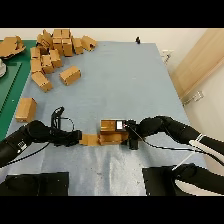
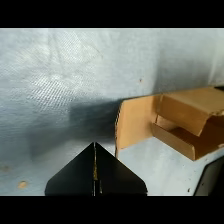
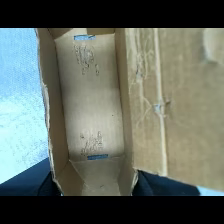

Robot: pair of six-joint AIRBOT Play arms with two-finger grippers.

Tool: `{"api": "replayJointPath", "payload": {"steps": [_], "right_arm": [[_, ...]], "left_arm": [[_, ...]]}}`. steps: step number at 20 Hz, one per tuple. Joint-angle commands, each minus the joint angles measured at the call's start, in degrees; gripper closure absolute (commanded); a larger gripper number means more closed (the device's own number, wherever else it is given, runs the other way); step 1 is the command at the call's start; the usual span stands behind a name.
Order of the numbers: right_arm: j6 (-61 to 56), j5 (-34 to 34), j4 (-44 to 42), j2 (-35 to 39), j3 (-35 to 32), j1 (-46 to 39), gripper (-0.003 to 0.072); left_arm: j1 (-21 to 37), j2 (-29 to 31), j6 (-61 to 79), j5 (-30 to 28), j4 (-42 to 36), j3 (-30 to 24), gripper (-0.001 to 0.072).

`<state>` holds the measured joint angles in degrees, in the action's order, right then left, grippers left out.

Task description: Fold the box.

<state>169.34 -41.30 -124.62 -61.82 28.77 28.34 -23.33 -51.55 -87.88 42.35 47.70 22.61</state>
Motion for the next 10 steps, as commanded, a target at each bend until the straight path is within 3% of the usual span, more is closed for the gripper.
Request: {"api": "replayJointPath", "payload": {"steps": [1,10], "right_arm": [[0.0,0.0,-0.2,0.0,0.0,0.0,0.0178],[0.0,0.0,-0.2,0.0,0.0,0.0,0.0178]], "left_arm": [[-2.8,-0.8,1.4,-1.3,-4.3,-1.0,0.0701],[-11.3,-1.4,5.3,-8.2,-14.1,-0.4,0.0704]]}}
